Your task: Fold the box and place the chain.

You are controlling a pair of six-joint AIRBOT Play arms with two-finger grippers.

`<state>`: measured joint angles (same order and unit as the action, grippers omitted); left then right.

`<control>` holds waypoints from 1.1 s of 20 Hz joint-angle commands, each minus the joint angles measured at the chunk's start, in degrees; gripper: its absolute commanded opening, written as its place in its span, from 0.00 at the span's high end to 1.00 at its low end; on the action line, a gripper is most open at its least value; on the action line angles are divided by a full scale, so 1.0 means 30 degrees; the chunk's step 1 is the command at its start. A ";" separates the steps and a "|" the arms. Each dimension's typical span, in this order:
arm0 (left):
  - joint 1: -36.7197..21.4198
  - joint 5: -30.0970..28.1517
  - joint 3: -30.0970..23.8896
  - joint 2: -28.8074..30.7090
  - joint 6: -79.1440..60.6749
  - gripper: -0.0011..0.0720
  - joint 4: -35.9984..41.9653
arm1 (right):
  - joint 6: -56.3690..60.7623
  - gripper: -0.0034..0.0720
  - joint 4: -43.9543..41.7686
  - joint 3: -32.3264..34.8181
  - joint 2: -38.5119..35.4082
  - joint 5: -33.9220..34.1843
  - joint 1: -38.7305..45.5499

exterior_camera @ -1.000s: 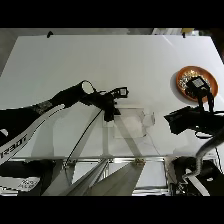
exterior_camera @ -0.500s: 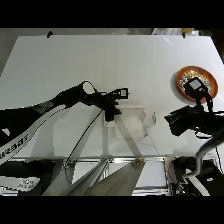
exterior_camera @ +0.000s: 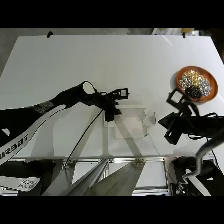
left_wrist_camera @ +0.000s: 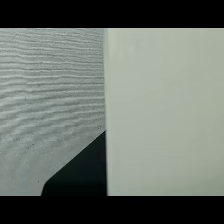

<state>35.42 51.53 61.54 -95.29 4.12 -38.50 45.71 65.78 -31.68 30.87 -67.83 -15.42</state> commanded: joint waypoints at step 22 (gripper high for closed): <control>0.0007 0.0189 -0.0015 0.0000 0.0000 0.97 0.0058 | -0.8983 0.12 0.1690 0.6586 0.2098 1.0637 -0.6535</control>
<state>35.42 51.92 61.52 -95.31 4.12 -38.35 19.18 70.72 -14.09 37.21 -39.79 -33.43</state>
